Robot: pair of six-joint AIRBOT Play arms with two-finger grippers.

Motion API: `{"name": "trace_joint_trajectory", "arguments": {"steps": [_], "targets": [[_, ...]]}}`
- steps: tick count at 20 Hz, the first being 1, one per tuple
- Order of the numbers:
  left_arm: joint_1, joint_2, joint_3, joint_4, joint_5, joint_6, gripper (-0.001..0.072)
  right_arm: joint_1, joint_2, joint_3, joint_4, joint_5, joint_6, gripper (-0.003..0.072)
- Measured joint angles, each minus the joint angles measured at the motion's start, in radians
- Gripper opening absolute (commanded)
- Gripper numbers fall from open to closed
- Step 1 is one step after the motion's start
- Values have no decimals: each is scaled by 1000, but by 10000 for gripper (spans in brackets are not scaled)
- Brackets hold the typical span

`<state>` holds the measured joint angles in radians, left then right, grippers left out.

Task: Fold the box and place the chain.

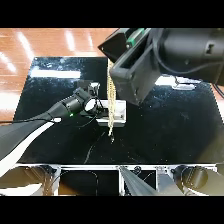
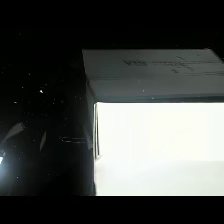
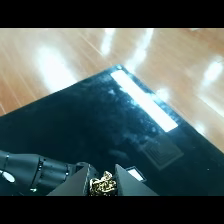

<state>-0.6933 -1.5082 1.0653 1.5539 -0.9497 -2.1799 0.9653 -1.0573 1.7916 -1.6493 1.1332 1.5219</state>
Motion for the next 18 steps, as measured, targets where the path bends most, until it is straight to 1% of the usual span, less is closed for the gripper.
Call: {"name": "trace_joint_trajectory", "arguments": {"steps": [4,10,15,18], "targets": [[0,0,0,0,0,0,21,0,1,-6,-13,6,9,34],[0,0,0,0,0,0,21,-8,-1,-63,-64,2,34,31],[0,0,0,0,0,0,21,-87,-7,-80,-84,-42,41,30],[0,0,0,0,0,0,21,-131,-14,-103,-46,-54,42,31]]}}
